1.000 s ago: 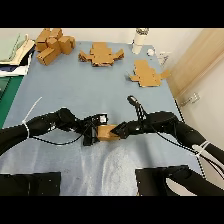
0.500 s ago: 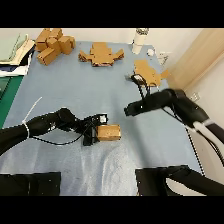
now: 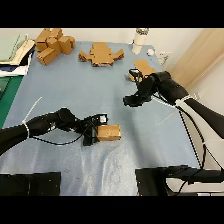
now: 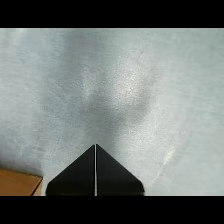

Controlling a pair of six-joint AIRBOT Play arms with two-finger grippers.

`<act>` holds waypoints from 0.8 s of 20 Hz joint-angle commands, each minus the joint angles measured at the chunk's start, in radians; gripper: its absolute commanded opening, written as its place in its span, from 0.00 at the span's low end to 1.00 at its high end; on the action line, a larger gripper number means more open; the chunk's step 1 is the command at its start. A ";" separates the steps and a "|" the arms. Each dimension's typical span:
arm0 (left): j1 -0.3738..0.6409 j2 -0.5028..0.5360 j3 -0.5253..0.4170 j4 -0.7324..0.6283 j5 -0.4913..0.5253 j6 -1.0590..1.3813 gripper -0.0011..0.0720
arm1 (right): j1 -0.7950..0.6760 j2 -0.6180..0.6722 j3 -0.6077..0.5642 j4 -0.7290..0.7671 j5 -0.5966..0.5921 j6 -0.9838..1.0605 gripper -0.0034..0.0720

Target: Fold the box.

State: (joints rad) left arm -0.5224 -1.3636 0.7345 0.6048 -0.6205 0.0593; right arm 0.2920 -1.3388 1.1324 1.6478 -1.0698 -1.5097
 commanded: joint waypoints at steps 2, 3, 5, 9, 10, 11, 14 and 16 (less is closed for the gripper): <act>0.000 0.000 0.000 -0.031 0.000 -0.046 0.74 | 0.000 -0.020 0.012 0.008 -0.008 0.047 0.05; 0.000 0.000 0.000 -0.030 0.002 -0.103 0.74 | 0.000 -0.020 0.012 0.025 -0.008 0.047 0.05; 0.004 0.000 0.003 -0.010 0.000 -0.140 0.74 | 0.000 -0.020 0.012 0.035 -0.025 0.047 0.05; 0.056 0.039 0.021 0.024 0.000 -0.285 0.74 | 0.000 -0.020 0.012 0.035 -0.037 0.046 0.05; 0.082 0.056 0.027 0.024 0.001 -0.319 0.74 | 0.000 -0.020 0.012 0.035 -0.037 0.046 0.05; 0.120 0.075 0.033 0.029 0.001 -0.350 0.74 | 0.000 -0.020 0.012 0.035 -0.037 0.046 0.05; 0.261 0.116 0.054 0.096 0.036 -0.451 0.74 | 0.000 -0.020 0.012 0.035 -0.037 0.046 0.05; 0.383 0.118 0.077 0.182 0.081 -0.559 0.74 | 0.000 -0.020 0.012 0.035 -0.038 0.046 0.05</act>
